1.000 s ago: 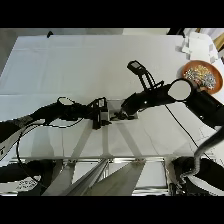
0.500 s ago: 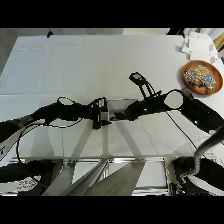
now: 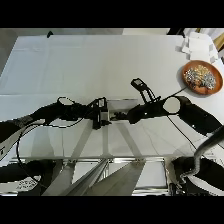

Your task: Fold the box and place the chain.

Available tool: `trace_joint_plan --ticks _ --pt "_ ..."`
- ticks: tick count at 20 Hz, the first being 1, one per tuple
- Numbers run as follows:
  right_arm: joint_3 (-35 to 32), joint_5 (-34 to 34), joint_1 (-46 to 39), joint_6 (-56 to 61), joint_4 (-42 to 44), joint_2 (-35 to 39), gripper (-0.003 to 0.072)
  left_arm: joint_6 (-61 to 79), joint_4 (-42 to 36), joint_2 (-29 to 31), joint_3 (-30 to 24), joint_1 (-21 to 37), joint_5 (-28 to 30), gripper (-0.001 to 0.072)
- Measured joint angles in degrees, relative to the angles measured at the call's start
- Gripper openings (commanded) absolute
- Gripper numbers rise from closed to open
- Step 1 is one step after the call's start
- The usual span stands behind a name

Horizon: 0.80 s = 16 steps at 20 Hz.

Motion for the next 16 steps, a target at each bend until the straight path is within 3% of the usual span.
trace_joint_plan --ticks 9,16 --pt "-0.4 0.9 -1.3 0.1 3.9 3.5 0.0203 0.0 0.0 0.0 0.0 0.0 0.0 0.0137" --pt "-0.4 10.6 -16.8 0.0 -2.1 12.2 0.0199 0.0 0.0 0.0 0.0 0.0 0.0 0.0137"
